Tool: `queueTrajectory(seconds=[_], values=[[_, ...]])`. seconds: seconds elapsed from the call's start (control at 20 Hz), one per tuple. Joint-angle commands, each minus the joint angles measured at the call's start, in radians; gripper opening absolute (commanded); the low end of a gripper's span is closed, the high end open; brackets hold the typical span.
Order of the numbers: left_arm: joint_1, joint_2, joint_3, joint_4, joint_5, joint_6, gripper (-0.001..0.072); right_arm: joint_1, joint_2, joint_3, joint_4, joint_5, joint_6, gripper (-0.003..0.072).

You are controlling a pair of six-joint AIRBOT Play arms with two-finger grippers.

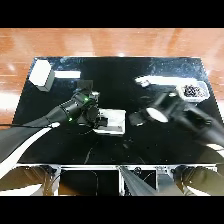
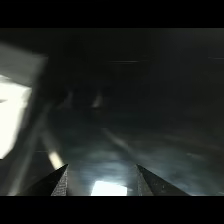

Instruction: Fold the box and place the chain.

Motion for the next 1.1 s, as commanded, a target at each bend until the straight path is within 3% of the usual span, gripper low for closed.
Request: queueTrajectory(seconds=[0.0,0.25,0.5,0.7,1.05], values=[[0.0,0.0,0.001,-0.001,0.01,0.0,0.002,-0.133,0.114,-0.053,-0.099,0.04,-0.026,0.0518],[0.0,0.0,0.001,-0.002,0.011,0.0,0.002,-0.543,0.097,-0.063,-0.049,-0.117,-0.238,0.0518],[0.0,0.0,0.001,-0.023,0.01,0.0,0.002,-0.909,-0.032,-0.04,0.016,-0.28,-0.249,0.0517],[0.0,0.0,0.001,-0.028,0.01,0.0,0.002,-1.033,-0.206,0.056,0.047,-0.359,-0.251,0.0518],[0.0,0.0,0.001,-0.046,0.009,0.0,0.002,-1.063,-0.455,0.272,0.161,-0.333,-0.318,0.0517]])
